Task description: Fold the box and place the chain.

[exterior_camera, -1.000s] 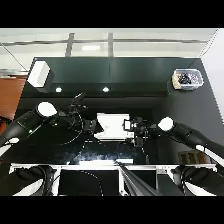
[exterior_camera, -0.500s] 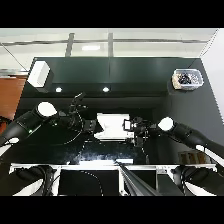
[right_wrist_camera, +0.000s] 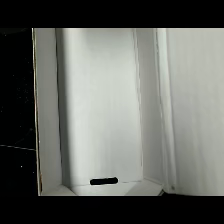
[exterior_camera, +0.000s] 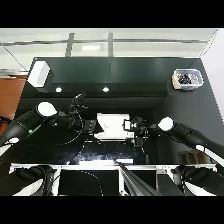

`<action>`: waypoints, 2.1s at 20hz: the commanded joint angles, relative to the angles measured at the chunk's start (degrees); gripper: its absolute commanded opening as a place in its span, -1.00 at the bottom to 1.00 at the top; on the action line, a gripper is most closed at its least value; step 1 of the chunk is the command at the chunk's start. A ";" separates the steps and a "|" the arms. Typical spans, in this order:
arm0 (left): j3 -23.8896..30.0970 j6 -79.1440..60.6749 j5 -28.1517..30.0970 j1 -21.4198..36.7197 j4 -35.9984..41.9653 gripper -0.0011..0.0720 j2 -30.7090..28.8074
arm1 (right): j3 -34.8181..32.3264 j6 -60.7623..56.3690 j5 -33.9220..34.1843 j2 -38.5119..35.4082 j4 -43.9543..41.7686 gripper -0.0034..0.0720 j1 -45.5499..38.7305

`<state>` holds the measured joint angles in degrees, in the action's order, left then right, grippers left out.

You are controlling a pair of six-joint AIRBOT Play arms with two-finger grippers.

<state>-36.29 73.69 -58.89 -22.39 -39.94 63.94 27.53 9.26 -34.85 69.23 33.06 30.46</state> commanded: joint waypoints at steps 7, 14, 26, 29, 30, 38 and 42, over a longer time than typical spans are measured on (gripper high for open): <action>-3.54 -1.33 -4.22 3.32 -0.61 0.40 0.26 | 0.00 -0.02 0.00 -0.04 0.00 -0.45 0.02; -3.54 -1.29 -3.69 2.64 -3.32 -0.01 1.79 | 0.00 -0.02 0.00 -0.04 0.00 -0.45 0.02; -3.54 0.28 -2.71 2.38 -11.69 -0.90 1.79 | 0.00 -0.02 0.00 -0.04 0.00 -0.45 0.02; -4.17 3.87 -3.17 3.04 -17.42 -0.90 1.46 | 0.00 -0.02 0.00 -0.04 0.00 -0.45 0.02; -4.39 5.57 -2.91 3.96 -20.00 -0.90 0.85 | 0.00 -0.02 0.00 -0.04 0.00 -0.45 0.02; 0.57 4.24 -5.57 32.06 -15.08 -0.89 -5.14 | 0.00 -0.02 0.00 -0.04 0.00 -0.45 0.02; 9.94 -5.88 -8.61 35.98 -0.52 -0.90 -0.63 | 0.00 -0.02 0.00 -0.04 0.00 -0.45 0.02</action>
<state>-31.75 73.87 -65.49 9.82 -50.00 61.21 27.53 9.26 -34.83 69.23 33.06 30.46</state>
